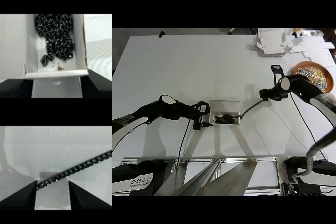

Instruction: Fold the box and place the chain.

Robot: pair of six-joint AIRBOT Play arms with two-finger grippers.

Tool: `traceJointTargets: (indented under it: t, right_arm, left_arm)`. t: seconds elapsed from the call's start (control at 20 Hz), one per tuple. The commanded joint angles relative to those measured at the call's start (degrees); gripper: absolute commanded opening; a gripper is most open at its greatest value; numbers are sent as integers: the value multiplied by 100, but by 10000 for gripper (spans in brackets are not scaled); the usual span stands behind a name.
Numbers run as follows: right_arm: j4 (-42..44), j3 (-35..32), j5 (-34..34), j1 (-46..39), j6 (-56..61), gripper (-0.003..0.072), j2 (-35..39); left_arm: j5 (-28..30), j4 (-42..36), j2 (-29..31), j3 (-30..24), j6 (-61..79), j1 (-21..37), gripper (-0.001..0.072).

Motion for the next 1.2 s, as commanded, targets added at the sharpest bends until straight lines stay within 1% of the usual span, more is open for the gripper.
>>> traceJointTargets:
  t: [0.0,0.1,0.15,0.2,0.25,0.4,0.5,0.65,0.85,1.0,1.15]
  right_arm:
    - [-46,7,85,81,0,343,-120]
    - [-131,7,267,98,-74,291,-221]
    - [-179,7,328,133,-271,165,-234]
    - [-195,7,361,166,-413,69,-229]
    - [-214,7,424,199,-479,17,-223]
    - [-551,7,675,332,-485,16,-24]
    - [-776,4,831,396,-503,16,348]
    - [-710,2,1191,535,-557,16,1198]
    - [-378,2,1513,1104,-560,16,2437]
    - [81,2,1421,1700,-560,16,3235]
    - [540,2,905,2369,-560,17,3794]
  left_arm:
    - [2,0,2,2,2,0,32]
    - [2,0,2,2,0,0,32]
    - [2,0,2,2,2,0,32]
    - [2,0,2,2,2,0,32]
    - [2,0,2,2,2,0,32]
    - [2,0,2,2,2,0,32]
    - [2,0,2,2,0,0,32]
    - [2,0,2,2,0,0,32]
    - [2,0,2,2,0,0,32]
    - [2,0,2,2,0,0,32]
    - [0,0,2,2,0,0,32]
